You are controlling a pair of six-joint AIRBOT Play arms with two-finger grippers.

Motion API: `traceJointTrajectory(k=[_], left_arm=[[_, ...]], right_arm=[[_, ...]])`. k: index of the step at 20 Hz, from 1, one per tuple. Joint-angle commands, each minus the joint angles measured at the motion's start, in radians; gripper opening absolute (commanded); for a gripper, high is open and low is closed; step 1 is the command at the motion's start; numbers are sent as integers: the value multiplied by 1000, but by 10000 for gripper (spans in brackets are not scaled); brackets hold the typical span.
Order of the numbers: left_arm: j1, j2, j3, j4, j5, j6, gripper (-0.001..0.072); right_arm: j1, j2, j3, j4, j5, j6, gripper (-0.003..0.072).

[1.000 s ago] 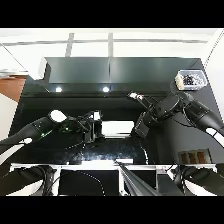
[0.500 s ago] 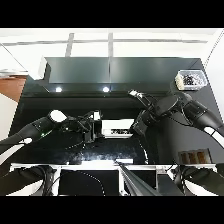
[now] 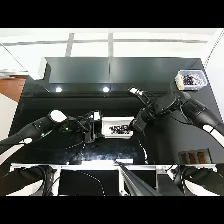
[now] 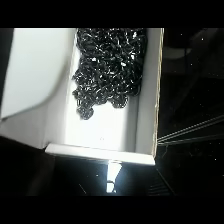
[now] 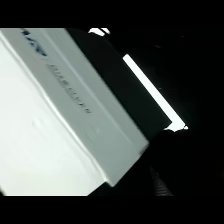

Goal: Fold the box and place the chain.

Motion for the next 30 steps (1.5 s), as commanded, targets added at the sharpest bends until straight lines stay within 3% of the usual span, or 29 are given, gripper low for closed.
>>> traceJointTrajectory(k=[1,4,13,27,30], left_arm=[[0,0,1,0,0,0,269],[0,0,1,0,0,0,269],[0,0,1,0,0,0,269],[0,0,1,0,0,0,269],[0,0,1,0,0,0,269]], right_arm=[[0,8,86,34,-232,21,697],[-2,9,167,50,-332,37,697],[-60,-92,171,56,-269,79,697],[-85,-127,170,68,-233,96,697],[-85,-126,180,106,-300,96,697]])
